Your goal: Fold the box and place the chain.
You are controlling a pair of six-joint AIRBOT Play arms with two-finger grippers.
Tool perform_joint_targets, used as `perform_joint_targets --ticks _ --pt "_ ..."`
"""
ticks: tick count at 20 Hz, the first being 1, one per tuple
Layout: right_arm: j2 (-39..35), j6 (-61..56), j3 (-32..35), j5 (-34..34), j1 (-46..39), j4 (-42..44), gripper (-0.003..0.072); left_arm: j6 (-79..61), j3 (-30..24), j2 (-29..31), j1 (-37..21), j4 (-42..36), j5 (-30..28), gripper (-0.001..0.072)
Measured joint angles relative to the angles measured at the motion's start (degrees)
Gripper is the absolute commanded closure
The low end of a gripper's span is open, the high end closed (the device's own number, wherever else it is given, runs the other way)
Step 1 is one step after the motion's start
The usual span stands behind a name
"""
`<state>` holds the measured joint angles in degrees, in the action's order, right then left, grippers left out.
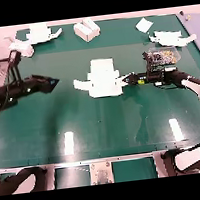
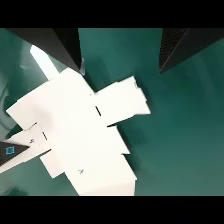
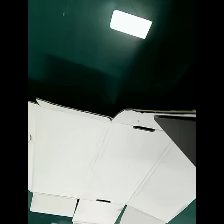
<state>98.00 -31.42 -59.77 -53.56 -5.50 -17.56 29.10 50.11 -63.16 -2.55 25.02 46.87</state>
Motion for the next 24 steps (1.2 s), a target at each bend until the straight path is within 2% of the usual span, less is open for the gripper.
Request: perform_joint_targets --ticks 5,9,17,20,24 --pt "0.00 0.00 0.00 -0.02 0.00 -0.04 0.0681 1.95 14.84 -17.05 0.09 -2.10 8.20 0.0174" --pt "0.02 0.31 -0.13 -0.04 0.00 -0.24 0.0680 3.19 21.81 -25.88 1.05 -2.62 12.52 0.0175" --pt "1.46 -0.39 -4.09 -2.25 0.04 -2.27 0.0681 2.03 27.85 -33.99 4.57 -1.55 13.62 0.0174" --pt "1.66 -1.03 -4.48 -2.62 0.04 -2.49 0.0681 1.46 29.64 -35.15 4.79 -1.44 10.60 0.0175" --pt "1.70 -2.49 -4.22 -2.84 0.04 -2.51 0.0681 1.09 30.40 -35.76 5.95 -2.60 10.54 0.0173"
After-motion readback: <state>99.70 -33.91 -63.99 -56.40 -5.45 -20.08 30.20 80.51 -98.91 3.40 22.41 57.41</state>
